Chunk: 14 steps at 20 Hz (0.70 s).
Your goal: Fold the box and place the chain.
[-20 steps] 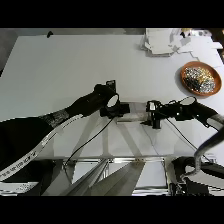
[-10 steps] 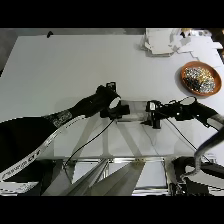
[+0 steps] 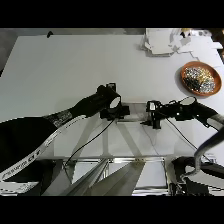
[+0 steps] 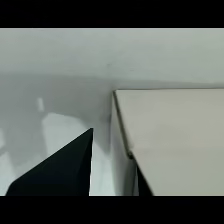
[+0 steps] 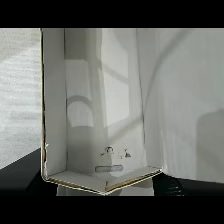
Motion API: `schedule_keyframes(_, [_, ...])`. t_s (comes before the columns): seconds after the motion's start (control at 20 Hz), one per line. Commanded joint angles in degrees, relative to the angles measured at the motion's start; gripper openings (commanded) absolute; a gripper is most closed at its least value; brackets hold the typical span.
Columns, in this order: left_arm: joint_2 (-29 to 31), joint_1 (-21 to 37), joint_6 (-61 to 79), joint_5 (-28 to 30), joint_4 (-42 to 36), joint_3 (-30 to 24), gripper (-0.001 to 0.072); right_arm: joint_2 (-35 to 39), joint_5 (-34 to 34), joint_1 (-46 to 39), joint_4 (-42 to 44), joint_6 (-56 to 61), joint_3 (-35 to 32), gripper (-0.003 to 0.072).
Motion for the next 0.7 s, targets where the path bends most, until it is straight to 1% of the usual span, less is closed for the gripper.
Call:
schedule_keyframes(0.0, [0.1, 0.6, 3.8, -5.4, 0.1, 2.1, 0.0294, 0.0, 0.1, 0.0, 0.1, -0.1, 0.0, 0.0508])
schedule_keyframes(0.05, [0.1, 1.0, 3.8, -7.2, 0.3, 3.5, 0.0295, 0.0, 0.1, 0.0, 0.1, -0.1, 0.1, 0.0508])
schedule_keyframes(0.1, [0.1, 1.4, 3.8, -8.8, 0.7, 5.2, 0.0314, 0.0, 0.1, 0.0, 0.1, -0.1, 0.1, 0.0508])
schedule_keyframes(0.15, [0.1, 1.8, 3.8, -10.3, 0.7, 6.9, 0.0371, 0.0, 0.1, 0.0, 0.1, -0.1, 0.0, 0.0508])
schedule_keyframes(0.2, [0.0, 2.0, 3.8, -10.8, 0.7, 8.1, 0.0384, 0.0, 0.1, 0.0, 0.1, -0.1, 0.1, 0.0508])
schedule_keyframes(0.3, [-0.1, 2.1, 3.3, -10.8, 0.6, 9.1, 0.0373, 0.0, 0.1, 0.0, 0.1, -0.1, 0.0, 0.0508])
schedule_keyframes(0.35, [-0.4, 2.0, 3.1, -10.4, 0.6, 9.1, 0.0307, 0.0, 0.1, 0.0, 0.1, -0.1, 0.0, 0.0508])
schedule_keyframes(0.45, [-1.9, 1.5, 3.4, -10.1, 0.5, 9.0, 0.0114, 0.0, 0.0, 0.0, 0.1, -0.1, 0.1, 0.0508])
schedule_keyframes(0.5, [-2.7, 1.1, 3.6, -10.8, 0.3, 9.0, 0.0078, 0.0, 0.1, 0.0, 0.1, -0.1, 0.0, 0.0508])
schedule_keyframes(0.65, [-4.7, -0.3, 3.5, -12.0, 0.1, 9.0, 0.0079, 0.0, 0.1, 0.0, 0.1, -0.1, 0.1, 0.0508])
